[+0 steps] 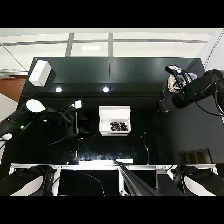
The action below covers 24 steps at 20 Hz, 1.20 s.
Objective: Fold the box and place the chain.
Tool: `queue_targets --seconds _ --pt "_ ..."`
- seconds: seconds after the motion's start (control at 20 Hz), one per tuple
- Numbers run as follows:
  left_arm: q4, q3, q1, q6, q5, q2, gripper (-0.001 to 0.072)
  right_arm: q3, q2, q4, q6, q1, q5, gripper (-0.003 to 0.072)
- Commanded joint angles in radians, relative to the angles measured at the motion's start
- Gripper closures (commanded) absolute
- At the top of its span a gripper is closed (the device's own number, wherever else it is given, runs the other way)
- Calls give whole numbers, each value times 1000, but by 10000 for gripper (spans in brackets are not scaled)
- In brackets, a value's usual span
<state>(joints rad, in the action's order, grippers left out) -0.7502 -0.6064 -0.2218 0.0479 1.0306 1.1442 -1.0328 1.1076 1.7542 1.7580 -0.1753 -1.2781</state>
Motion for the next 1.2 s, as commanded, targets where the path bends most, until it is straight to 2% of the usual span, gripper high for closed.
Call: queue_targets --seconds 0.0,0.2,0.7,0.9,1.15 --pt "77 1 -61 81 -46 57 1 0 0 0 -9 1 6 -13" --pt "224 1 -72 96 -72 116 2 1 0 0 -23 1 24 -13" --pt "234 0 -97 268 -108 165 2 1 0 0 -23 1 29 -13" --pt "235 0 -141 268 -150 166 1 1 0 0 -23 1 30 -13" --pt "239 -3 -142 259 -196 166 1 1 0 0 -23 1 29 -13"
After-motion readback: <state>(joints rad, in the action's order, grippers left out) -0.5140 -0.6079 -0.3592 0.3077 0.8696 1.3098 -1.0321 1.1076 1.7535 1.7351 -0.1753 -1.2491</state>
